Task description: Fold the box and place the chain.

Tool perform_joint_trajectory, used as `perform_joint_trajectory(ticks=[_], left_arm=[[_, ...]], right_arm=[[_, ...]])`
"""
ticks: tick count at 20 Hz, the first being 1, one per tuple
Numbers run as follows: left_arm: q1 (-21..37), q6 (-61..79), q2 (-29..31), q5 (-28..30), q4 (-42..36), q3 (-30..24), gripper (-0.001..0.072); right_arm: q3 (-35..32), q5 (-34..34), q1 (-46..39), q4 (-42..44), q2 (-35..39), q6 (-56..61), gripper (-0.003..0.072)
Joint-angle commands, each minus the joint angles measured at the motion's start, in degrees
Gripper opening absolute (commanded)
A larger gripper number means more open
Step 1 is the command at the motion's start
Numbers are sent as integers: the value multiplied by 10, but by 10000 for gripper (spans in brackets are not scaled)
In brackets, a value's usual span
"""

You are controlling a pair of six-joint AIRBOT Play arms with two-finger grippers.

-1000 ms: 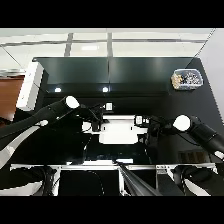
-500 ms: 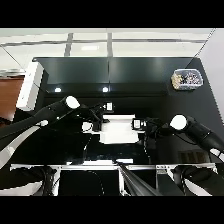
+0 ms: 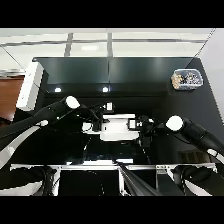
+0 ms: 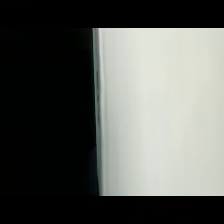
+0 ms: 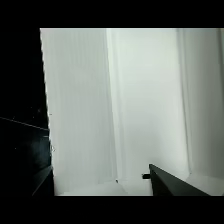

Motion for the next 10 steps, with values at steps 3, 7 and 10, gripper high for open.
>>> perform_joint_trajectory(ticks=[3,7,10], left_arm=[[0,0,0,-1,0,0,26],[0,0,0,-1,0,0,26],[0,0,0,-12,0,0,26]], right_arm=[[20,0,-5,5,8,-3,714],[21,-53,-6,2,8,-5,714],[23,-67,-19,2,8,-7,714]])
